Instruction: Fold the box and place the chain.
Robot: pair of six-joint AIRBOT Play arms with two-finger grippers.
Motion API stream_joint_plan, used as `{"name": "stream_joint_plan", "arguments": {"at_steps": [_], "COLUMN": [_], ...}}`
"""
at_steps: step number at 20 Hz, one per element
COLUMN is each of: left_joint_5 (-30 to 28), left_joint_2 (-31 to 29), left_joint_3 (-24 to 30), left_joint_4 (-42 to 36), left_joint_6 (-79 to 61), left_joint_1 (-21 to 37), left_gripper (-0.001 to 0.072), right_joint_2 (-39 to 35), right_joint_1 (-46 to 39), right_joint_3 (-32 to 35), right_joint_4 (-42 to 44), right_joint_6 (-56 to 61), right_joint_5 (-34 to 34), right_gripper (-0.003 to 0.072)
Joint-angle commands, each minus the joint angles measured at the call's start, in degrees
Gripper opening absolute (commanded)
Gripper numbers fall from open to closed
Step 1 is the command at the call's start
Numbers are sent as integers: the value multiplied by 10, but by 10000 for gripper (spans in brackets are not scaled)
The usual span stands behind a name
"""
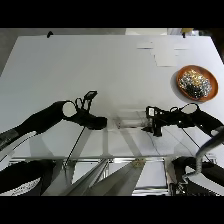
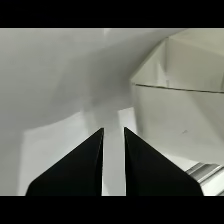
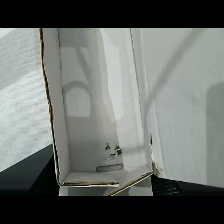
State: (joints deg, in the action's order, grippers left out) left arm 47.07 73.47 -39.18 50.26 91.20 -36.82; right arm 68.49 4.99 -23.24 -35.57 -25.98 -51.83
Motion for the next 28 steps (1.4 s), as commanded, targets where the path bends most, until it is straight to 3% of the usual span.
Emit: {"name": "stream_joint_plan", "arguments": {"at_steps": [1,14,16,18,24,28], "left_joint_5": [-18,-45,-49,-49,-50,-48], "left_joint_2": [16,-7,-5,7,33,48], "left_joint_3": [-8,-50,-51,-51,-81,-115], "left_joint_4": [-46,-94,-96,-99,-90,-1], "left_joint_6": [-36,-61,-59,-56,-26,120], "left_joint_1": [-16,-38,-44,-49,-80,-98], "left_gripper": [154,163,310,384,434,442], "right_joint_2": [0,0,0,0,0,0], "right_joint_1": [0,0,0,0,0,0], "right_joint_3": [0,0,0,0,0,0], "right_joint_4": [0,0,0,0,0,0], "right_joint_6": [0,0,0,0,0,0], "right_joint_5": [0,0,0,0,0,0], "right_gripper": [416,416,416,416,416,416]}}
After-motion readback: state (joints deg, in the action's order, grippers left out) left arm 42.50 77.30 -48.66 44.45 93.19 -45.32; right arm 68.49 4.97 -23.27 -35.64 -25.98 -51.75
